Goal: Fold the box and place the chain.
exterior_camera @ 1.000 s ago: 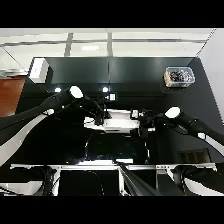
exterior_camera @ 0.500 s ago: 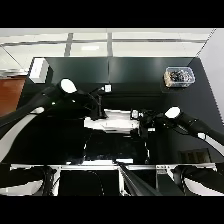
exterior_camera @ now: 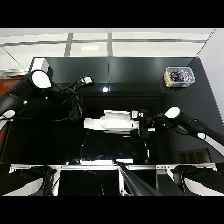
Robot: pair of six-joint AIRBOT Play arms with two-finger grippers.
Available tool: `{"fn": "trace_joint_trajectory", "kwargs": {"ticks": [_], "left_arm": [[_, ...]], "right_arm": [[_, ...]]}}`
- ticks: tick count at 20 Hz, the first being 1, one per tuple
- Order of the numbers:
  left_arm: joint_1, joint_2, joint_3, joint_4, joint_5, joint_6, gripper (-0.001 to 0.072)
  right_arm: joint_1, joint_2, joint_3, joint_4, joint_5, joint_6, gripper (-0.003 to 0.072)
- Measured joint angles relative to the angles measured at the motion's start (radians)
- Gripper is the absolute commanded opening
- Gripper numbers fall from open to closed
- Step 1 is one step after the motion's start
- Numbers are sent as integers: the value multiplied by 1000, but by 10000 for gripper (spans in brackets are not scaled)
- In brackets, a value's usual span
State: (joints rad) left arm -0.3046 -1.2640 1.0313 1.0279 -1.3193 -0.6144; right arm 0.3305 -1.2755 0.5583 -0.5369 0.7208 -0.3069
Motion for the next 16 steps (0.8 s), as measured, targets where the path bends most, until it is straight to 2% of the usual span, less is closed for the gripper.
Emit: {"fn": "trace_joint_trajectory", "kwargs": {"ticks": [4,6,10,12,13,14,16], "left_arm": [[-4,8,-69,-153,-45,5,23],[-30,10,-126,-225,1,8,24],[-88,10,-225,-494,240,136,23],[-105,6,-246,-614,420,190,24],[-109,-5,-249,-641,517,193,24],[-111,-21,-246,-647,568,194,24],[-115,-69,-219,-614,594,188,23]], "right_arm": [[3,0,0,-3,1,-6,489],[3,0,0,-4,2,-8,489],[3,0,0,-1,0,-11,489],[3,0,0,1,-2,-11,489],[4,0,0,2,-4,-11,489],[7,0,0,2,-5,-11,489],[16,0,0,-5,-9,-10,489]]}}
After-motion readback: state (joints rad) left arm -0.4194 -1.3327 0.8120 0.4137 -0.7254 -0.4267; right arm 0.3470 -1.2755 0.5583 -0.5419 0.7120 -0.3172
